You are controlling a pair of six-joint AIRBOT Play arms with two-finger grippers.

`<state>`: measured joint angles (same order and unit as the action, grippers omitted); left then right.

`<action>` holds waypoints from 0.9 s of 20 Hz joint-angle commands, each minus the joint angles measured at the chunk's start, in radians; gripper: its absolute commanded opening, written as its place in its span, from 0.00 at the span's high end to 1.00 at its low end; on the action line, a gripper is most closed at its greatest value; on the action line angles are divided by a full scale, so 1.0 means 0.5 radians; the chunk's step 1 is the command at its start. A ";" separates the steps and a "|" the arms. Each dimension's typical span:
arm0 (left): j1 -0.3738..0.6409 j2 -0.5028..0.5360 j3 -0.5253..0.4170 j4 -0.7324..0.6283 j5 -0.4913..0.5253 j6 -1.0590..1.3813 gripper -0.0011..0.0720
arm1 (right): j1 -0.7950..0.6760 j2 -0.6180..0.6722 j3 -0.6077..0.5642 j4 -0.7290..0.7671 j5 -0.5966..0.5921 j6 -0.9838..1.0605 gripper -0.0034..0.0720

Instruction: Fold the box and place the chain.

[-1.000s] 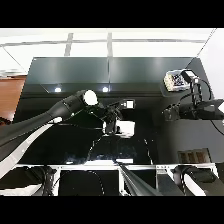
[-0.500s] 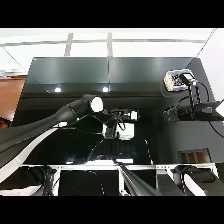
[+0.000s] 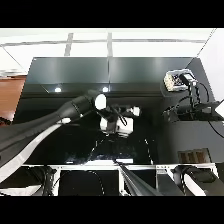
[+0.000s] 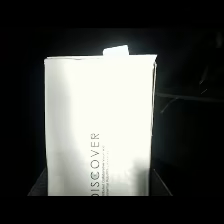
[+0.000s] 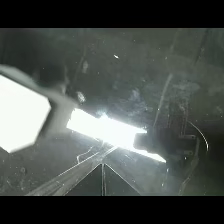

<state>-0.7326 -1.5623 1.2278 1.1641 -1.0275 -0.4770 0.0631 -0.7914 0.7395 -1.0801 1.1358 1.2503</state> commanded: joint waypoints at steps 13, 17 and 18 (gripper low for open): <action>1.979 -0.564 1.001 0.473 0.014 -1.440 0.71 | -0.001 0.002 -0.001 0.034 -0.265 0.097 0.94; 2.045 -1.003 1.534 0.439 0.008 -1.446 0.71 | 0.003 0.002 -0.001 0.063 -0.257 0.156 0.94; 2.045 -1.099 1.656 0.478 -0.015 -1.447 0.71 | 0.003 0.002 -0.001 0.065 -0.256 0.220 0.94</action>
<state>0.2516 -1.9755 1.8858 1.3891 -1.0290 -1.1809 0.0639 -0.7918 0.7395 -1.0565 1.0096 1.3144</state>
